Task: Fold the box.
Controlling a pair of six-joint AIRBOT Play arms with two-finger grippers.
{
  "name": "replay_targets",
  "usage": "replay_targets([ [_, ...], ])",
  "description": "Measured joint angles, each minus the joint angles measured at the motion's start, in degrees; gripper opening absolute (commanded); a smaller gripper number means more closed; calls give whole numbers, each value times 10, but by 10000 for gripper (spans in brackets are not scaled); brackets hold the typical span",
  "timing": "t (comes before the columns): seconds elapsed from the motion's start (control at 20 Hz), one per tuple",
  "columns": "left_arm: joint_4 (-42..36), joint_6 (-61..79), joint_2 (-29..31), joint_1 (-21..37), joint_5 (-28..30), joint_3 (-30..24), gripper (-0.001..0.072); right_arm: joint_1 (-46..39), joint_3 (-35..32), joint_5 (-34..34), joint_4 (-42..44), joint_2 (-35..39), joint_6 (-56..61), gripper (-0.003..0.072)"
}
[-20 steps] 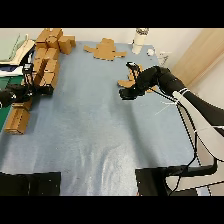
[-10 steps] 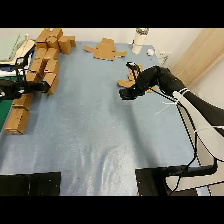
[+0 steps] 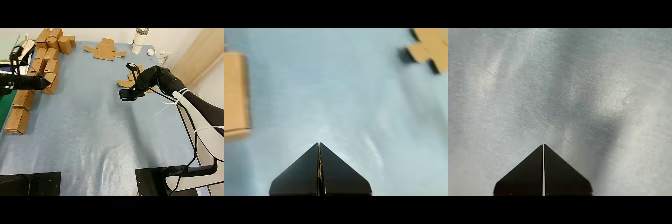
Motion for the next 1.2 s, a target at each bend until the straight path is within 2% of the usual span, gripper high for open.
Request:
replay_targets([
  [0.2,60,-104,13,-102,-80,0,10,0,0,-24,7,0,25,5],
  [0.35,147,-223,15,-207,-92,0,10,8,-1,-37,9,0,33,5],
  [0.55,202,-341,9,-305,-70,0,10,27,-2,-41,9,0,37,5],
  [0.85,223,-409,-22,-376,-55,0,11,39,-2,-51,10,0,39,6],
  [1.2,225,-422,-35,-393,-51,0,11,41,-2,-55,7,0,40,5],
])
